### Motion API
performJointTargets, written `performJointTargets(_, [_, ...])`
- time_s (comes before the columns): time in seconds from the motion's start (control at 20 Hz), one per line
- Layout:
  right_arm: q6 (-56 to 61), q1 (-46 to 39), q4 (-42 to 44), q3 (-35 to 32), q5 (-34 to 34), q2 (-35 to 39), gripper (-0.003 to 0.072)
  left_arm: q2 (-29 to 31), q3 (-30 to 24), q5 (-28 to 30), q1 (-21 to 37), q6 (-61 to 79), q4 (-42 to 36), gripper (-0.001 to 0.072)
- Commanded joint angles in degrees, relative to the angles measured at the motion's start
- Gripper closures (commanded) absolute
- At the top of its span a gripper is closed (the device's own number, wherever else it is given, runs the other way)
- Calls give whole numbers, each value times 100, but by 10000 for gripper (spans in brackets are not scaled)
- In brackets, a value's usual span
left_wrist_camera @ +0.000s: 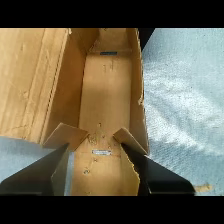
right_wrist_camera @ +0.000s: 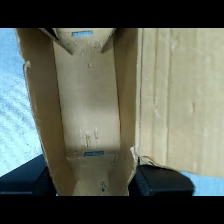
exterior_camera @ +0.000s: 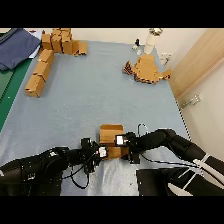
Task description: Fold the box.
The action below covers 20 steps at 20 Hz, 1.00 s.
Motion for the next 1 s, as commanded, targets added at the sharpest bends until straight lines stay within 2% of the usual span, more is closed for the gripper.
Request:
performJointTargets(0.0, [4, 7, 17, -2, 2, 0, 164, -4, 7, 22, -2, -7, 2, 159])
performJointTargets(0.05, [4, 7, 17, -2, 2, 0, 164, -4, 7, 24, -2, -4, 2, 161])
performJointTargets(0.1, [4, 7, 17, -2, 2, 0, 164, -4, 7, 22, 0, -2, 4, 205])
performJointTargets(0.15, [4, 7, 17, -2, 2, 0, 164, 0, 7, 20, 2, 2, 20, 376])
performJointTargets(0.2, [4, 7, 17, -2, 2, 0, 164, 2, 9, 15, 11, 20, 48, 502])
performJointTargets(0.25, [4, 7, 17, -2, 2, 0, 164, 2, 9, 11, 11, 22, 48, 547])
performJointTargets(0.3, [4, 7, 17, -2, 2, 0, 164, 4, 13, -31, 11, 17, 48, 554])
performJointTargets(0.35, [4, 7, 17, -2, 2, 0, 164, 15, 20, -157, 15, 20, 55, 631])
performJointTargets(0.45, [4, 7, 17, -2, 2, 0, 164, 164, 59, -769, 116, 9, 116, 659])
performJointTargets(0.5, [4, 7, 17, -2, 2, 0, 164, 315, 96, -1196, 229, -72, 267, 696])
performJointTargets(0.55, [4, 7, 17, -2, 2, 0, 164, 501, 133, -1556, 380, -422, 553, 697])
performJointTargets(0.65, [4, 7, 17, -2, 2, 0, 164, 1012, 267, -2356, 782, -1928, 1738, 697])
performJointTargets(0.8, [4, 7, 17, -2, 2, 0, 164, 1980, 721, -4155, 1180, -4468, 3960, 698])
performJointTargets(0.85, [2, 7, 17, -2, 2, 0, 164, 2282, 916, -4719, 1182, -5047, 4323, 699])
performJointTargets(0.95, [4, 7, 17, -2, 2, 0, 164, 2730, 1132, -5923, 1307, -7895, 4715, 698])
